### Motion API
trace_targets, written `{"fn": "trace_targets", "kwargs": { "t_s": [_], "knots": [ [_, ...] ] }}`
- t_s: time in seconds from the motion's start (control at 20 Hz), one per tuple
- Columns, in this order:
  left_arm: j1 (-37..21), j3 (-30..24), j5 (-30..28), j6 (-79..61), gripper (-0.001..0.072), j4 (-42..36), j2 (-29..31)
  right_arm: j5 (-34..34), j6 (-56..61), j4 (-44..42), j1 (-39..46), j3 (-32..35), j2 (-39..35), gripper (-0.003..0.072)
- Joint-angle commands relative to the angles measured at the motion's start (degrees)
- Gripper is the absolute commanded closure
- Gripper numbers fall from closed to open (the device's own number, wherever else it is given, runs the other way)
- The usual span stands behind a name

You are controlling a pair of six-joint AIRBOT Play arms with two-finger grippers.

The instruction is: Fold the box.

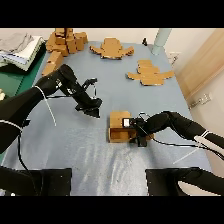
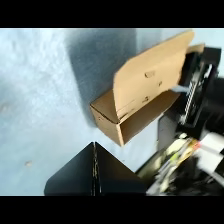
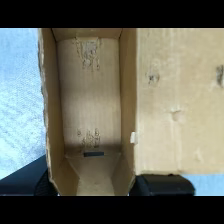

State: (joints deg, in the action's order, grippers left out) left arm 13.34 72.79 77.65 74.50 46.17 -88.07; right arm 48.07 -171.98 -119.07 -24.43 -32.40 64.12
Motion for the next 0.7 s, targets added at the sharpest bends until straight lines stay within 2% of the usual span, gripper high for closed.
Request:
{"fn": "trace_targets", "kwargs": {
  "t_s": [0.0,0.1,0.3,0.4,0.45,0.55,0.65],
  "knots": [
    [1.07,-3.06,-2.38,-21.79,0.0701,1.9,2.23,0.0,-0.02,0.0,-0.02,0.0,-0.04,0.0164],
    [2.64,-11.06,-7.93,-28.41,0.0701,2.21,8.17,0.0,-0.02,0.0,-0.02,-0.02,-0.04,0.0164],
    [6.6,-33.31,-28.7,-42.25,0.0697,1.66,25.49,0.0,-0.02,0.0,-0.02,-0.02,-0.04,0.0164],
    [9.7,-40.74,-36.76,-52.37,0.0694,1.09,31.78,0.0,-0.02,0.0,-0.02,0.0,-0.04,0.0164],
    [11.28,-43.06,-39.74,-55.76,0.0665,1.11,33.31,0.0,-0.02,0.0,-0.02,-0.02,-0.04,0.0164],
    [14.1,-45.44,-44.06,-61.53,0.0013,-1.51,33.03,0.02,-0.02,0.0,-0.02,-0.02,-0.04,0.0164],
    [15.65,-46.18,-47.41,-70.29,0.0012,-8.9,30.75,0.0,0.0,0.0,-0.02,-0.02,-0.04,0.0164]
  ]
}}
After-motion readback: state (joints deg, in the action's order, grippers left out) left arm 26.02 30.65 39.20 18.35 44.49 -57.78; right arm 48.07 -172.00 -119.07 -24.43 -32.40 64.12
